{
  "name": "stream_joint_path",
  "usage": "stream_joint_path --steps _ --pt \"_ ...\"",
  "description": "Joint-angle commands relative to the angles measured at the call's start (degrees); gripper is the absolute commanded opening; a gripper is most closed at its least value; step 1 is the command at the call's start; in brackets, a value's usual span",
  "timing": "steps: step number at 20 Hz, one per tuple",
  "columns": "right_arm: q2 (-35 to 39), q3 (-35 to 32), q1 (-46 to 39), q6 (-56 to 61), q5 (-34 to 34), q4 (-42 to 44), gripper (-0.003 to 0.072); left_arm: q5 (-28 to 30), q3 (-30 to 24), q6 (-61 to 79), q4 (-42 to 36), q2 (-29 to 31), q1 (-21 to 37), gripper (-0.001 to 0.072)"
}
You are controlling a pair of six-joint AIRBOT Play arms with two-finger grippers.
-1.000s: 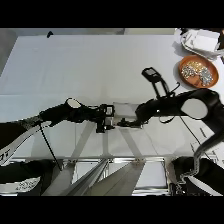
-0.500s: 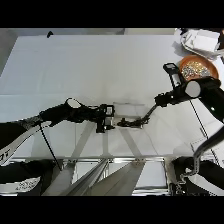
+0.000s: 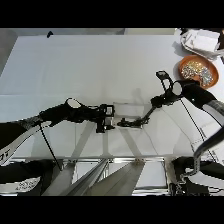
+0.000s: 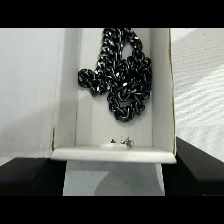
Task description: Fold the box and place the chain.
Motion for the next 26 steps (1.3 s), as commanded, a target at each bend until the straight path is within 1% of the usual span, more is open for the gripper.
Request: stream_joint_path --steps 1,3,4,6,7,9,11,13,15,17,22,26 --pt "-0.9 0.0 -0.1 0.4 -1.2 -0.3 0.0289 0.0 0.0 0.0 0.0 0.0 0.0 0.0251" --pt "-1.2 0.0 -0.1 0.8 -1.0 -0.3 0.0288 0.0 0.0 0.0 0.0 0.0 0.0 0.0251" --pt "-1.3 0.0 0.0 0.8 -0.8 -0.3 0.0253 0.0 0.0 0.0 0.0 0.0 0.0 0.0251" --pt "-1.3 0.0 0.0 0.8 0.0 -0.2 0.0072 0.0 0.0 0.0 0.0 0.0 0.0 0.0251" --pt "-1.3 0.0 0.0 0.8 0.5 -0.2 0.0027 0.0 0.0 0.0 0.0 0.0 0.0 0.0251" --pt "-1.1 0.0 0.0 0.7 1.5 -0.2 0.0011 0.0 0.0 0.0 0.0 0.0 0.0 0.0251" --pt "0.0 0.0 0.0 0.7 2.4 -0.2 0.0011 0.0 0.0 0.0 0.0 0.0 0.0 0.0251" --pt "3.1 0.0 0.0 0.4 2.6 0.2 0.0011 0.0 0.0 0.0 0.0 0.0 0.0 0.0251" --pt "7.9 0.0 0.0 0.3 3.2 0.9 0.0011 0.0 0.0 0.0 0.0 0.0 0.0 0.0251" --pt "14.1 0.0 0.0 0.0 4.2 2.8 0.0010 0.0 0.0 0.0 0.0 0.0 0.0 0.0251" --pt "33.0 0.0 0.0 -5.8 5.6 14.5 0.0011 0.0 0.0 0.0 0.0 0.0 0.0 0.0251" --pt "46.6 0.1 0.0 -6.2 5.6 19.6 0.0011 0.0 0.0 0.0 0.0 0.0 0.0 0.0251"
